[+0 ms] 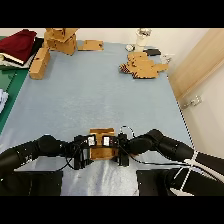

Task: Fold the box.

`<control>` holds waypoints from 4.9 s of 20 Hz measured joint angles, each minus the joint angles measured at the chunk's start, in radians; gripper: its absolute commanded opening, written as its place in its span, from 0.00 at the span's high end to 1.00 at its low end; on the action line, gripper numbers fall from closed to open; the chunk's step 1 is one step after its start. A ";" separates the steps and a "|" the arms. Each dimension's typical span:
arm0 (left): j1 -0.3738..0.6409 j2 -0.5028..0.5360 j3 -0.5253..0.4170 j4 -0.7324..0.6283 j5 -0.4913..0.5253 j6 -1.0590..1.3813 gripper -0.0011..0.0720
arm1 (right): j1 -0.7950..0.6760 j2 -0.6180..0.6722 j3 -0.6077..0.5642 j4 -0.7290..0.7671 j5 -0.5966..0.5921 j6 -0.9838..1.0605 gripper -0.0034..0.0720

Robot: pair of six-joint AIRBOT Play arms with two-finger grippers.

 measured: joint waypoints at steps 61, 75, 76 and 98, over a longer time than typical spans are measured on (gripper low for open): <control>-0.001 -0.040 0.018 0.001 0.004 0.116 0.16 | 0.000 0.000 0.000 0.000 0.000 0.000 0.16; -0.001 -0.040 0.018 0.001 0.004 0.116 0.16 | 0.000 0.039 0.029 -0.088 -0.118 0.098 0.00; -0.001 -0.040 0.018 0.001 0.004 0.116 0.17 | 0.000 0.059 0.032 -0.116 -0.135 0.140 0.00; -0.001 -0.040 0.018 0.001 0.004 0.116 0.16 | 0.000 0.381 0.063 -0.029 -0.226 1.334 0.95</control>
